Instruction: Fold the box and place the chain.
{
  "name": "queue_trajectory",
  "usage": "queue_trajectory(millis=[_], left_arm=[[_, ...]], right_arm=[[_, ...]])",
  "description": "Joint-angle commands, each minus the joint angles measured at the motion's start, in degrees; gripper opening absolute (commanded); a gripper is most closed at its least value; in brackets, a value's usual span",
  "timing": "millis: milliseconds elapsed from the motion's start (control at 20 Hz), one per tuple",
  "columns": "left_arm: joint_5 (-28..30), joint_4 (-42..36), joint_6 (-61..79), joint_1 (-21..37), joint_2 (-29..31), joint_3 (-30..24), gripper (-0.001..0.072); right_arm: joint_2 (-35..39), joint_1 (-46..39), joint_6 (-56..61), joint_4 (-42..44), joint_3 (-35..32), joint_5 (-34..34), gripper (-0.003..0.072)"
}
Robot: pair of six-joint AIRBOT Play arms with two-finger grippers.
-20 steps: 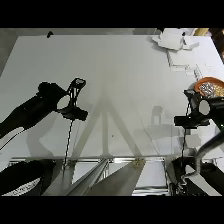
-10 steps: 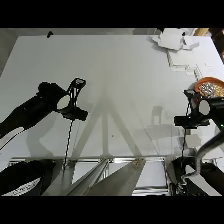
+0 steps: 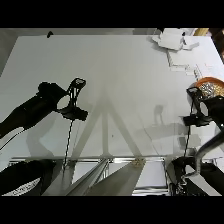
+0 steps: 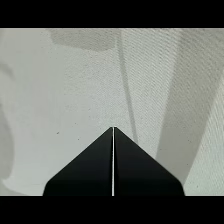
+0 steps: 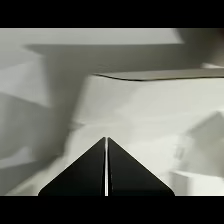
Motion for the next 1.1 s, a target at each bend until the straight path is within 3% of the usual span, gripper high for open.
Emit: queue_trajectory(millis=[0, 100, 150, 250, 350, 500, 900, 950, 1050], left_arm=[[0.00, 0.00, 0.00, 0.04, 0.02, -0.04, 0.0009], [0.00, 0.00, 0.00, 0.04, 0.02, -0.04, 0.0009], [0.00, 0.00, 0.00, 0.04, 0.02, -0.04, 0.0009], [0.00, 0.00, 0.00, 0.04, 0.02, -0.04, 0.0009], [0.00, 0.00, 0.00, 0.04, 0.02, -0.04, 0.0009], [0.00, 0.00, 0.00, 0.04, 0.02, -0.04, 0.0009], [0.00, 0.00, 0.00, 0.04, 0.02, -0.04, 0.0009], [0.00, 0.00, 0.00, 0.04, 0.02, -0.04, 0.0009], [0.00, 0.00, 0.00, 0.04, 0.02, -0.04, 0.0009]], right_arm=[[-0.02, -3.89, -0.98, -14.01, 0.07, 1.20, 0.0030], [-0.02, -11.78, -4.26, -14.10, 0.07, 0.31, 0.0316], [-0.02, -16.11, -6.08, -14.10, 0.07, -0.55, 0.0361], [-0.02, -25.20, -6.69, -13.33, 0.07, -2.97, 0.0374], [-0.04, -32.65, -6.69, -12.24, 0.07, -5.44, 0.0459], [-0.04, -38.69, -6.71, -12.28, 0.07, -8.48, 0.0460], [-3.52, -39.28, -9.53, -12.20, 0.09, -12.52, 0.0446], [-4.68, -39.28, -10.34, -12.20, 0.09, -12.83, 0.0423], [-7.30, -39.28, -11.13, -12.46, 0.09, -12.48, 0.0297]])
